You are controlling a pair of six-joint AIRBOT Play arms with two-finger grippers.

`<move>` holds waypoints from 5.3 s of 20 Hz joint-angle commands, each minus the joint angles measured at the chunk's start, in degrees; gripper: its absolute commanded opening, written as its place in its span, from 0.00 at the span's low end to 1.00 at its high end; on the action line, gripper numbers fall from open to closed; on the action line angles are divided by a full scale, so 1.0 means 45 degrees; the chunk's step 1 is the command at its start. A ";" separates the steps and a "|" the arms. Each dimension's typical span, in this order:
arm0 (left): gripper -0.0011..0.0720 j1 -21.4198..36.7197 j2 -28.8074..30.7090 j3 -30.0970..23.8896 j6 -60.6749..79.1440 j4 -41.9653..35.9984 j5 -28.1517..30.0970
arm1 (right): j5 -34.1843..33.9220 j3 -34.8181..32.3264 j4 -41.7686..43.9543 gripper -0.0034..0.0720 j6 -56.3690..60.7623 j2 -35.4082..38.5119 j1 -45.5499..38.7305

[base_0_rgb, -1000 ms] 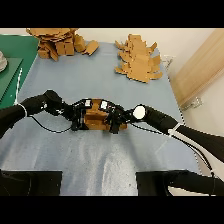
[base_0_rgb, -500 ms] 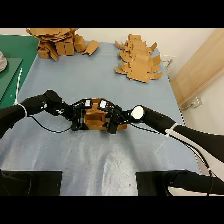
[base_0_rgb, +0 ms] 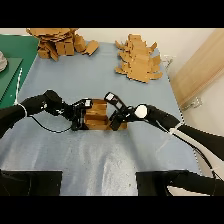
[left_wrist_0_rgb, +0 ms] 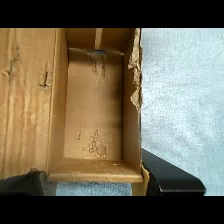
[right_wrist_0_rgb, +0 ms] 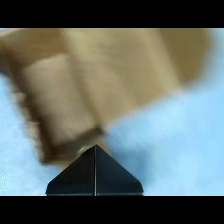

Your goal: Fold the box.

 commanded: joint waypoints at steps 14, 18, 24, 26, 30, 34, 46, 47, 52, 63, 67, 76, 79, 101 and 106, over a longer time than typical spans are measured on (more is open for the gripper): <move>0.73 0.0010 0.0005 0.0000 0.0000 -0.0034 -0.0238 | 0.1802 -0.2142 0.1967 0.05 0.9782 0.0816 -0.3866; 0.73 0.0010 0.0005 0.0000 0.0005 -0.0204 -0.0325 | 0.1676 -0.2137 0.5989 0.05 0.6999 0.0447 -0.3104; 0.73 0.0010 0.0005 0.0000 0.0005 -0.0282 -0.0325 | 0.1345 -0.2089 0.6921 0.05 0.6630 -0.0092 -0.2181; 0.73 0.0010 0.0005 0.0000 0.0005 -0.0277 -0.0325 | 0.1783 -0.1812 0.7990 0.05 0.5765 0.0078 -0.2171; 0.73 0.0010 0.0005 0.0000 0.0005 -0.0272 -0.0321 | 0.1807 -0.1171 0.7694 0.05 0.5693 0.0680 -0.2186; 0.73 0.0010 0.0005 0.0000 0.0005 -0.0277 -0.0335 | 0.1841 -0.1025 0.6936 0.29 0.6149 0.0738 -0.2186; 0.73 0.0010 0.0005 0.0000 0.0000 -0.0277 -0.0335 | 0.1598 0.0058 0.3118 0.46 0.9258 -0.0034 -0.0398; 0.73 0.0010 0.0005 0.0000 0.0000 -0.0282 -0.0350 | 0.1705 0.0418 0.1695 0.46 1.0550 -0.0034 -0.0102; 0.73 0.0010 0.0005 0.0000 0.0005 -0.0277 -0.0335 | 0.2803 0.1831 -0.3269 0.46 1.5552 -0.0146 0.1209; 0.73 0.0010 0.0005 0.0000 0.0005 -0.0272 -0.0335 | 0.3385 0.3886 -0.4129 0.42 1.6752 -0.2195 0.1943; 0.73 0.0010 0.0005 0.0000 0.0005 -0.0277 -0.0335 | 0.5440 0.4775 -0.5411 0.42 1.8151 -0.2531 0.2293; 0.73 0.0010 0.0005 0.0000 0.0005 -0.0277 -0.0559 | 0.6989 0.5469 -0.6062 0.42 1.9283 -0.2851 0.2744; 0.73 0.0010 0.0005 0.0000 0.0005 -0.0272 -0.0559 | 0.7038 0.5469 -0.6047 0.53 1.9292 -0.2909 0.2744; 0.73 0.0010 0.0005 0.0000 0.0005 -0.0272 -0.0563 | 0.7208 0.5814 -0.6222 0.05 1.9948 -0.4386 0.2739; 0.73 0.0010 0.0005 0.0000 0.0005 -0.0277 -0.0563 | 0.6683 0.5814 -0.6042 0.28 1.9895 -0.4386 0.2739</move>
